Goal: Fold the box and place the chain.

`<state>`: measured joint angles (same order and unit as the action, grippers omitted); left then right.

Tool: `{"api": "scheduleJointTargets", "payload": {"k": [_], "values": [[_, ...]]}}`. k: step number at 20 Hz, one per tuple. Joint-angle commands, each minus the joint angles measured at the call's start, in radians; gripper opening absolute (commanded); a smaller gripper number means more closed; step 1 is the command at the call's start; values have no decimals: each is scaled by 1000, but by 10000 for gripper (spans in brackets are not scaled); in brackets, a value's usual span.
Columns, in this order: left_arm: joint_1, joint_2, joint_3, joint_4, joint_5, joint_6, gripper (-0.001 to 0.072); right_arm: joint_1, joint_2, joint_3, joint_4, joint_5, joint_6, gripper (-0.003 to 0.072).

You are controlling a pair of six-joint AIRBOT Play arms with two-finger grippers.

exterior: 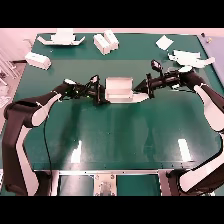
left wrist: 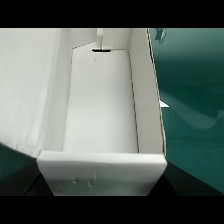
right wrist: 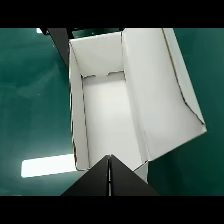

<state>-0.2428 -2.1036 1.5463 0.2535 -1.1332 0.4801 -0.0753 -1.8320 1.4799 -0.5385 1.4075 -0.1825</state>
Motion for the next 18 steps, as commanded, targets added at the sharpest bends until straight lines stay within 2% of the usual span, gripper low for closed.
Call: {"api": "scheduleJointTargets", "payload": {"k": [1,6,7,8,9,11,12,13,15,18], "values": [[0,1,0,0,0,0,537,-24,-1,26,-29,35,71,11],[0,1,0,0,-1,0,537,-26,-5,-6,-110,-92,66,11],[0,1,0,0,-1,0,537,-21,-12,-10,-110,-116,39,33],[0,1,0,0,-1,0,537,-17,-19,-12,-109,-131,9,96],[0,1,0,0,-1,0,537,-10,-29,-12,-109,-145,-9,83],[0,1,0,0,-1,0,537,13,-45,-13,-110,-161,-11,12],[0,1,0,0,-1,0,537,26,-52,-13,-115,-161,-13,12],[0,1,0,0,-1,0,537,39,-55,-13,-130,-162,-17,21],[0,1,0,0,-1,0,537,61,-61,-13,-151,-162,-45,88],[0,1,0,0,-1,0,537,85,-63,-13,-151,-162,-47,87]]}}
